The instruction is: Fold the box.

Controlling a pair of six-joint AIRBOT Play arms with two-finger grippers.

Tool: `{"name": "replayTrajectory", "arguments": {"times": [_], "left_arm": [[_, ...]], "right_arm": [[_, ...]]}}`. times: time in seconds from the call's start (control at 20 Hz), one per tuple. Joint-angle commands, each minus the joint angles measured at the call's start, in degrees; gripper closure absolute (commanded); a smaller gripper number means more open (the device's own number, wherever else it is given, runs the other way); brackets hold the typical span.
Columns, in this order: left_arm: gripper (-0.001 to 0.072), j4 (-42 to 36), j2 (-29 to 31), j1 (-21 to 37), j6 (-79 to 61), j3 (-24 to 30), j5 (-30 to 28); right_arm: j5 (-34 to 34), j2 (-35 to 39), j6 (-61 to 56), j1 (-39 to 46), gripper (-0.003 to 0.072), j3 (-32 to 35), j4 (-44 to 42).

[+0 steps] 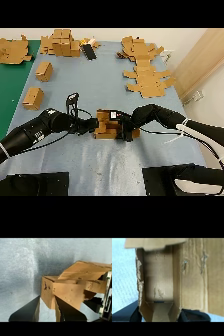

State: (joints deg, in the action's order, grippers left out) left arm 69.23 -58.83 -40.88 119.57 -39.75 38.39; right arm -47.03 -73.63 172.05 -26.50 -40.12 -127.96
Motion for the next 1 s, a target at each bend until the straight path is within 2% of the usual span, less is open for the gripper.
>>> {"name": "replayTrajectory", "arguments": {"times": [0.0, 0.15, 0.25, 0.4, 0.45, 0.5, 0.65, 0.85, 0.95], "left_arm": [[0.0436, -0.1, 0.0, 0.0, -0.6, -0.2, -2.7], [0.0435, 0.0, 0.0, -0.1, -0.9, -0.2, -3.0], [0.0337, -0.1, -0.1, -0.2, -3.3, -0.2, -1.6], [0.0334, 0.0, -0.9, -0.2, -3.2, -0.2, 1.6], [0.0219, 0.0, -1.5, -0.3, -3.2, -0.4, 1.9], [0.0186, 0.1, -2.3, -0.5, -3.2, -1.1, 2.8], [0.0185, 1.1, -5.7, -1.8, -3.0, -5.7, 6.3], [0.0186, 13.1, -11.4, -5.1, 10.1, -12.4, 13.3], [0.0186, 13.2, -13.9, -6.2, 10.5, -14.3, 14.6]], "right_arm": [[0.0, 0.0, 0.0, 0.0, 0.0188, 0.0, 0.0], [0.0, 0.0, 0.0, 0.0, 0.0188, 0.0, 0.0], [0.0, 0.0, 0.0, 0.0, 0.0188, 0.0, 0.0], [0.0, 0.0, 0.0, 0.0, 0.0187, 0.0, 0.0], [0.0, 0.0, 0.0, 0.0, 0.0187, 0.0, 0.0], [0.0, 0.0, 0.0, 0.0, 0.0187, 0.0, 0.0], [0.0, 0.0, 0.0, 0.0, 0.0188, 0.0, 0.0], [0.0, 0.0, 0.0, 0.0, 0.0187, 0.0, 0.0], [0.0, 0.0, 0.0, 0.0, 0.0187, 0.0, 0.0]]}}
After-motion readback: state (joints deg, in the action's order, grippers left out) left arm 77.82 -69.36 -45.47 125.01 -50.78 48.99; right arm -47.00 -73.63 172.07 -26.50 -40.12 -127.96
